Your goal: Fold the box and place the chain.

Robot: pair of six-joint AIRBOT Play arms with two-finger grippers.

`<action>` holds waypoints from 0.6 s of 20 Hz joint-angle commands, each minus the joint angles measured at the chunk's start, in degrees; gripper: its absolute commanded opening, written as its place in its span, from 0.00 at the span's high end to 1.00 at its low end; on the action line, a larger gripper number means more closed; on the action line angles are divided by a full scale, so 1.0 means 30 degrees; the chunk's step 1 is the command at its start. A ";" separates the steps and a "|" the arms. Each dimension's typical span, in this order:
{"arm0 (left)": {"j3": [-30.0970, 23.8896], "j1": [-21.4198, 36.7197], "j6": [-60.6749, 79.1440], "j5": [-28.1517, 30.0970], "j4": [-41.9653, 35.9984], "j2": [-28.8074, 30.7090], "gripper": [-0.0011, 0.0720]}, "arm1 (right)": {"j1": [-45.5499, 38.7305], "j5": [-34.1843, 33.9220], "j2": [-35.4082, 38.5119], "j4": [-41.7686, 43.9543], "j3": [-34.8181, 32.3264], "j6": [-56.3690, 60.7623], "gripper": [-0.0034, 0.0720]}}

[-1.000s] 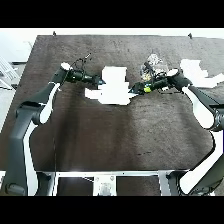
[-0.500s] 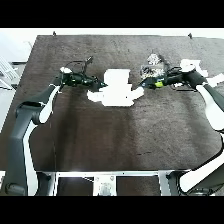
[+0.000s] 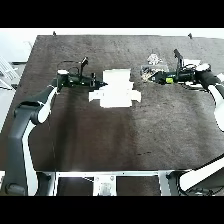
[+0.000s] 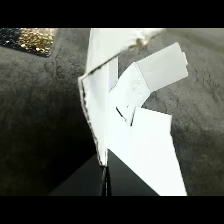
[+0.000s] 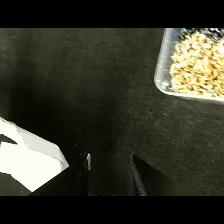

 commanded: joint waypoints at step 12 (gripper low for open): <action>-0.1537 -0.0561 0.5457 0.2004 0.0029 0.0131 0.96 | 0.0379 -0.0226 0.0015 0.0175 -0.0146 -0.0852 0.53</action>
